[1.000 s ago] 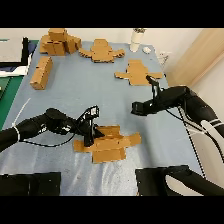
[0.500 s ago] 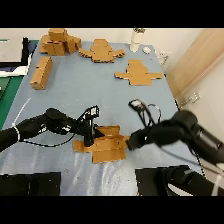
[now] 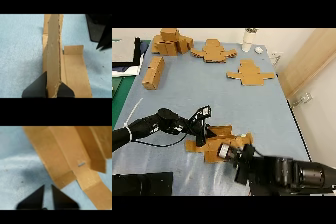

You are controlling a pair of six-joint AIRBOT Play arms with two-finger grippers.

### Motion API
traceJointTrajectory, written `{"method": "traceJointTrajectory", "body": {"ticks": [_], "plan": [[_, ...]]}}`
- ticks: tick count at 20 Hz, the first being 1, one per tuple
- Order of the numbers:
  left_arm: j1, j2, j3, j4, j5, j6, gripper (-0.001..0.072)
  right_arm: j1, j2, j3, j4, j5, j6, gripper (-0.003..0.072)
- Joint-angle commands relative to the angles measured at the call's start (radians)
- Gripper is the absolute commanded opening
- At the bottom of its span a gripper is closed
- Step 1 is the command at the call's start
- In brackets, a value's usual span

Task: Fold the box.

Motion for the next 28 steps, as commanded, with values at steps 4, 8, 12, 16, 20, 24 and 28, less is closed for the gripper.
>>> {"method": "traceJointTrajectory", "body": {"ticks": [4,8,12,16,20,24,28], "plan": [[0.000,-0.001,0.000,0.000,0.000,0.000,0.0013,0.117,-0.150,-0.044,-0.229,0.076,0.006,0.0427],[0.000,-0.001,0.000,0.000,0.000,0.000,0.0013,0.106,-0.243,-0.044,-0.357,0.126,0.051,0.0426],[0.000,-0.001,0.000,0.000,0.000,0.000,0.0013,0.106,-0.290,-0.043,-0.388,0.153,0.079,0.0426],[0.000,-0.001,0.000,0.000,0.000,0.000,0.0013,0.106,-0.269,-0.016,-0.445,0.133,0.264,0.0425],[0.000,-0.001,0.000,0.000,0.000,0.000,0.0013,0.106,-0.251,0.009,-0.458,0.098,0.312,0.0426],[0.000,-0.001,0.000,0.000,0.001,0.000,0.0013,0.106,-0.251,0.009,-0.455,0.091,0.311,0.0426],[0.000,-0.001,0.000,0.000,0.001,0.000,0.0014,0.102,-0.251,0.010,-0.491,0.089,0.306,0.0720]]}}
